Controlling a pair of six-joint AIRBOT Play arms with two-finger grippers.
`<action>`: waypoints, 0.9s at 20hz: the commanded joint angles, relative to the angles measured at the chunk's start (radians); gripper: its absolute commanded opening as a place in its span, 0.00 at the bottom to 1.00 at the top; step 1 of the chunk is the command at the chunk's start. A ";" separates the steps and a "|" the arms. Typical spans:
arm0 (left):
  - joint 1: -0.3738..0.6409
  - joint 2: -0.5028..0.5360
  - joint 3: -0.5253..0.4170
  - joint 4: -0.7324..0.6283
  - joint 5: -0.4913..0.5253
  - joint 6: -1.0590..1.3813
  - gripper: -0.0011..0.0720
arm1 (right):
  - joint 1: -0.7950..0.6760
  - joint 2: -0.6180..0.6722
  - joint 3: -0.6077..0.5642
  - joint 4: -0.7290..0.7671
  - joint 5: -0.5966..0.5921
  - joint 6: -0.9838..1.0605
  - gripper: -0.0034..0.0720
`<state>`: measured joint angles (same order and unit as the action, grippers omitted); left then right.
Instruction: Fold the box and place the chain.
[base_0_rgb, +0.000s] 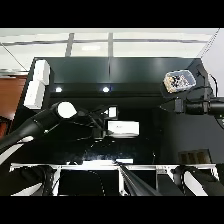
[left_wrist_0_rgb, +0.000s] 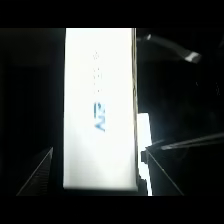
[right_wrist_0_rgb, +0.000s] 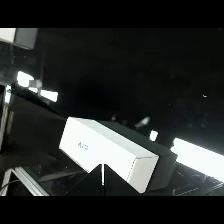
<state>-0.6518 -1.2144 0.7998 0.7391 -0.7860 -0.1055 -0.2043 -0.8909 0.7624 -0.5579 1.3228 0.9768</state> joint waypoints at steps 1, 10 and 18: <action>-0.064 -0.086 0.084 -0.026 0.043 -0.045 0.98 | -0.008 0.003 0.001 0.000 -0.009 0.000 0.06; -0.077 -0.246 0.209 -0.018 -0.066 -0.158 0.98 | -0.007 0.003 0.001 -0.045 -0.046 0.023 0.06; -0.078 -0.252 0.209 -0.018 -0.076 -0.158 0.98 | -0.007 0.003 0.001 -0.046 -0.051 0.023 0.06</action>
<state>-0.7292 -1.4631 1.0065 0.7208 -0.8536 -0.2619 -0.2115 -0.8883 0.7624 -0.6022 1.2732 0.9993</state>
